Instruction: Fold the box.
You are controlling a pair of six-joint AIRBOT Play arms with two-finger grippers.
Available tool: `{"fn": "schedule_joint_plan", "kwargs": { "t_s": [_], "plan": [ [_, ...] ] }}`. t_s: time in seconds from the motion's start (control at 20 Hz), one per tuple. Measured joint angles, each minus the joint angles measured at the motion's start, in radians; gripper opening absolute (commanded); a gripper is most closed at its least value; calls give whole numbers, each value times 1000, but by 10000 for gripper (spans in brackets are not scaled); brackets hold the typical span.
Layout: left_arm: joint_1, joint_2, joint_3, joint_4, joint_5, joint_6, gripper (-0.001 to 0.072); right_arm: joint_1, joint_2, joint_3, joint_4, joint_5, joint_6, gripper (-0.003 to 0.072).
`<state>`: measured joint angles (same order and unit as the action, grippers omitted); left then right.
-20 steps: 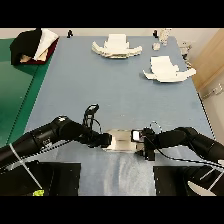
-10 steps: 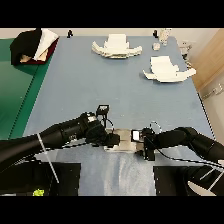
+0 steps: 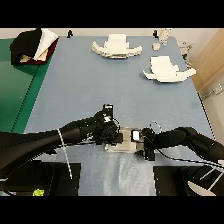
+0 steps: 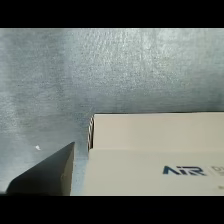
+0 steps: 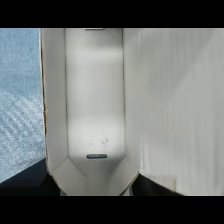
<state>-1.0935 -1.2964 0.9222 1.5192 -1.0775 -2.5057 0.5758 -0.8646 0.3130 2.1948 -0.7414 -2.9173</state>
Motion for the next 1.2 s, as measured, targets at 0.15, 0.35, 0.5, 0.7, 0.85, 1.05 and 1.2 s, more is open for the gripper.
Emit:
{"fn": "schedule_joint_plan", "kwargs": {
  "t_s": [0.15,0.35,0.5,0.7,0.85,1.05,1.2],
  "plan": [
    [-19,-25,13,11,-11,-13,25,0,0,0,0,0,0,510],
    [-47,-38,19,38,-22,-37,14,0,0,0,-2,-5,2,510],
    [-55,-42,20,47,-23,-50,15,0,0,0,-1,-3,0,510],
    [-59,-41,20,40,-24,-53,281,0,0,0,-1,-3,0,509],
    [-62,-30,20,21,-25,-49,534,0,0,0,0,3,-2,510],
    [-61,6,20,21,-34,-49,534,0,0,0,0,2,-1,510],
    [-61,70,20,22,-63,-39,533,0,0,0,0,1,-1,510]
  ]
}}
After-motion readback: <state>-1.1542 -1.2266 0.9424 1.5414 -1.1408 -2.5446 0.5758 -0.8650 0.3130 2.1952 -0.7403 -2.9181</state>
